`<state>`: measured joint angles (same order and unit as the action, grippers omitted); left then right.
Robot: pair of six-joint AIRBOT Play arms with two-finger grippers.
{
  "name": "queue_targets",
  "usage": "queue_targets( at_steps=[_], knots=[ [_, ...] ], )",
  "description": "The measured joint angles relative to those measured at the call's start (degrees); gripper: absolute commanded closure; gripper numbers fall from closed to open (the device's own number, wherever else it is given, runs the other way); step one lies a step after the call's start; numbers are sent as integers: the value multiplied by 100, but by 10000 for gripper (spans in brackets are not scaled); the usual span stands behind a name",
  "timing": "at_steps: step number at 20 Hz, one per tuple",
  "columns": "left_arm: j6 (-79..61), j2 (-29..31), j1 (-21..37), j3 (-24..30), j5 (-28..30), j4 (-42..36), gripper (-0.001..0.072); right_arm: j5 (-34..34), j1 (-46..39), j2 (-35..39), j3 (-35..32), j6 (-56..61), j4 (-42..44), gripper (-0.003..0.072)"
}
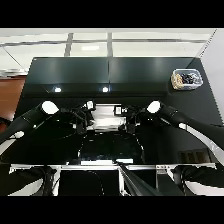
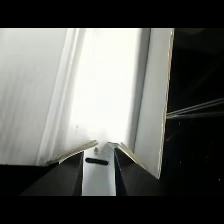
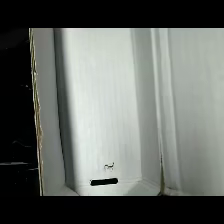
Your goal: Fold the box and place the chain.
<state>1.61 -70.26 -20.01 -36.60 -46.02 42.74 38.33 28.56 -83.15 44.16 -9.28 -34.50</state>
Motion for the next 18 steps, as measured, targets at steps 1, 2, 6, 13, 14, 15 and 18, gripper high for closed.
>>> queue_targets(
  at_steps=[1,2,6,13,14,15,18],
  knots=[
    [-11,-37,0,0,37,-107,474,0,0,0,0,4,0,206],
    [-13,-59,0,0,61,-190,474,0,0,0,0,7,0,206],
    [13,-111,0,0,192,-372,628,-4,0,0,0,2,0,206],
    [63,-92,35,-9,192,-417,568,-4,0,0,0,-2,0,206],
    [125,-50,57,-28,175,-374,671,-4,0,0,0,-2,0,206],
    [219,26,111,-72,160,-326,685,-4,0,0,2,0,0,206],
    [925,413,461,-238,-175,70,685,-4,0,0,0,-2,-2,206]
  ],
)
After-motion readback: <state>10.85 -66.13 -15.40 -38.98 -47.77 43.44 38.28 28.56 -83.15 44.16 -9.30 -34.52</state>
